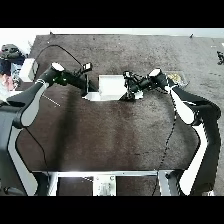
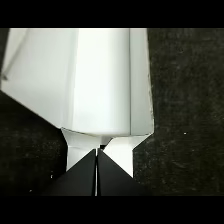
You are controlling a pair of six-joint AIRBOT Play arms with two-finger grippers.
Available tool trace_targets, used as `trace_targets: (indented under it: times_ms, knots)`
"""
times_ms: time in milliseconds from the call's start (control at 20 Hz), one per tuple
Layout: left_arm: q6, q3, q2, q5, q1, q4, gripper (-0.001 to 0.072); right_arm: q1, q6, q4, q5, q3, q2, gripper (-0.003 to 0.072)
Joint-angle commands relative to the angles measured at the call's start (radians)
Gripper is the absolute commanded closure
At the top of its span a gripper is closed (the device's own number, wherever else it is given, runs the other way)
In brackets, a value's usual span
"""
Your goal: Fold the box and place the chain.
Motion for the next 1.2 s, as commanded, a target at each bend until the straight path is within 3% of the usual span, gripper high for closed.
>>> trace_targets:
  times_ms: [0,300,500,900,1150]
  knots:
    - [-0.134,0.013,0.070,-0.018,0.021,0.015,0.0702,0.001,0.000,0.000,0.000,0.000,-0.001,0.0340]
    - [-0.676,-0.025,0.205,0.126,0.119,0.099,0.0704,0.001,0.000,0.000,0.000,0.000,-0.001,0.0340]
    - [-0.916,-0.127,0.225,0.126,0.184,0.110,0.0704,0.001,0.000,0.000,0.000,0.000,-0.001,0.0340]
    - [-1.042,-0.374,0.224,0.219,0.194,0.070,0.0703,0.001,0.000,0.000,0.000,0.000,-0.001,0.0340]
    - [-1.048,-0.438,0.208,0.221,0.156,0.056,0.0700,0.001,0.000,0.000,0.000,0.000,-0.001,0.0340]
